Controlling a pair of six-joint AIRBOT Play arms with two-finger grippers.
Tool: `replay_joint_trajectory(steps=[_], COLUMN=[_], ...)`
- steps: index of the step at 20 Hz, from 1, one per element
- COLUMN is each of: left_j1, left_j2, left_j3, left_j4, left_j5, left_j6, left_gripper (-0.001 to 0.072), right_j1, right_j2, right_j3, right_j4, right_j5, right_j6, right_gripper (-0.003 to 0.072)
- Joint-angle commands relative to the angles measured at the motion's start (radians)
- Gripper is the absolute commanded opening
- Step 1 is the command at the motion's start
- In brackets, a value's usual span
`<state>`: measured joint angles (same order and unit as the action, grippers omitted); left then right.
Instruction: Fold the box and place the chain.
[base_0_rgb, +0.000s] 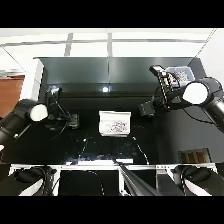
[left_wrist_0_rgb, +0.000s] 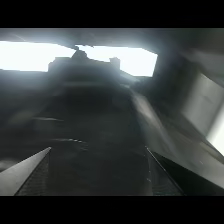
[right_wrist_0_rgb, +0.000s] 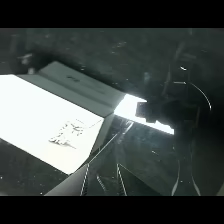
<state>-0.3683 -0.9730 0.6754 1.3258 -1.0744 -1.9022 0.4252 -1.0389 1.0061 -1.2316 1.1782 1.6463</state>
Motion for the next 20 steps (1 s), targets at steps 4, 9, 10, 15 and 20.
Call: replay_joint_trajectory(steps=[4, 9, 10, 15, 20], left_j1=[0.098, -0.035, -0.036, 0.015, 0.013], left_j2=[-0.023, -0.068, -0.084, -0.2, -0.275], left_j3=[-0.158, -0.151, -0.144, -0.113, -0.094], left_j4=[-0.764, -0.689, -0.69, -0.719, -0.771], left_j5=[0.134, 0.222, 0.237, 0.212, 0.209], left_j6=[1.68, 2.133, 2.17, 2.21, 2.218], left_gripper=[0.0715, 0.0716, 0.0716, 0.0716, 0.0716], right_j1=[-0.03, -0.032, -0.032, -0.032, -0.032], right_j2=[0.0, 0.0, 0.0, 0.0, 0.0], right_j3=[0.0, -0.001, 0.0, 0.0, -0.001], right_j4=[-0.027, -0.026, -0.026, -0.026, -0.025], right_j5=[0.004, 0.012, 0.014, 0.018, 0.017], right_j6=[0.045, 0.064, 0.064, 0.074, 0.074], right_gripper=[0.0204, 0.0205, 0.0204, 0.0204, 0.0204])
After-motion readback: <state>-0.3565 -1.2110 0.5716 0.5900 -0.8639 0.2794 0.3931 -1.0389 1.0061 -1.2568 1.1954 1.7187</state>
